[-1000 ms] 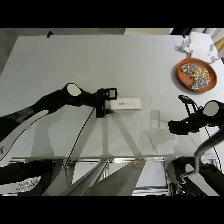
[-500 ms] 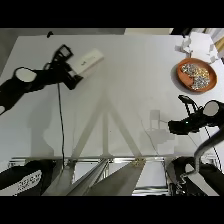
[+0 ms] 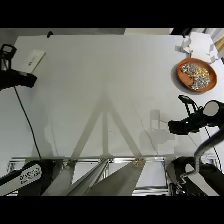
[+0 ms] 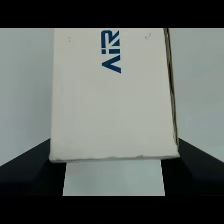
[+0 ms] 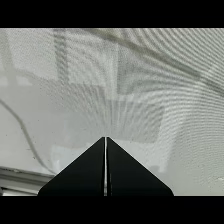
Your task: Fold the box and place the chain.
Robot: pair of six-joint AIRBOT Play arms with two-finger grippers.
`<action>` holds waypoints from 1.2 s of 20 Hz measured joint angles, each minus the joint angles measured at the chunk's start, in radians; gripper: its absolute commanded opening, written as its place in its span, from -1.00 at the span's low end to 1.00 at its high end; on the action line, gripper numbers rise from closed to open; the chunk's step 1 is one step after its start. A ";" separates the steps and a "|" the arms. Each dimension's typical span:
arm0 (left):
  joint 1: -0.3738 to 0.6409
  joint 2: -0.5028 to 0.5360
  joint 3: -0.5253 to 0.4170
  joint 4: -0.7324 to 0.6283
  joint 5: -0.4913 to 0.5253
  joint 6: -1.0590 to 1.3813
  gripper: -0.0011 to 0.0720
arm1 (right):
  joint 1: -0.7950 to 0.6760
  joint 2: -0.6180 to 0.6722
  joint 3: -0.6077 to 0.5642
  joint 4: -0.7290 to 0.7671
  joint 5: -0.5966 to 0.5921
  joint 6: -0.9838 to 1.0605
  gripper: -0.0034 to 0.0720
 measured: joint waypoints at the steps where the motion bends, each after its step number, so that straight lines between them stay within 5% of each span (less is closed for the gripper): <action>1: 0.022 -0.004 0.000 0.021 -0.003 -0.028 -0.97 | 0.000 0.000 0.000 0.000 0.000 0.000 -0.88; 10: 0.085 -0.090 0.000 0.299 -0.082 -0.286 -0.88 | 0.000 0.000 0.000 0.000 0.000 0.000 -0.88; 11: 0.087 -0.095 0.000 0.311 -0.086 -0.298 -0.77 | 0.000 0.000 0.000 0.000 0.000 0.000 -0.88; 14: 0.088 -0.103 0.000 0.340 -0.100 -0.317 0.15 | 0.000 0.000 0.000 0.000 0.000 0.000 -0.88; 17: 0.089 -0.105 0.000 0.354 -0.120 -0.327 0.22 | 0.000 0.000 0.000 0.000 0.000 0.000 -0.88; 20: 0.089 -0.106 0.000 0.362 -0.142 -0.330 0.78 | 0.000 0.000 0.000 0.000 0.000 0.000 -0.88; 24: 0.089 -0.107 0.000 0.362 -0.147 -0.335 0.93 | 0.000 0.000 0.000 0.000 0.000 0.000 -0.88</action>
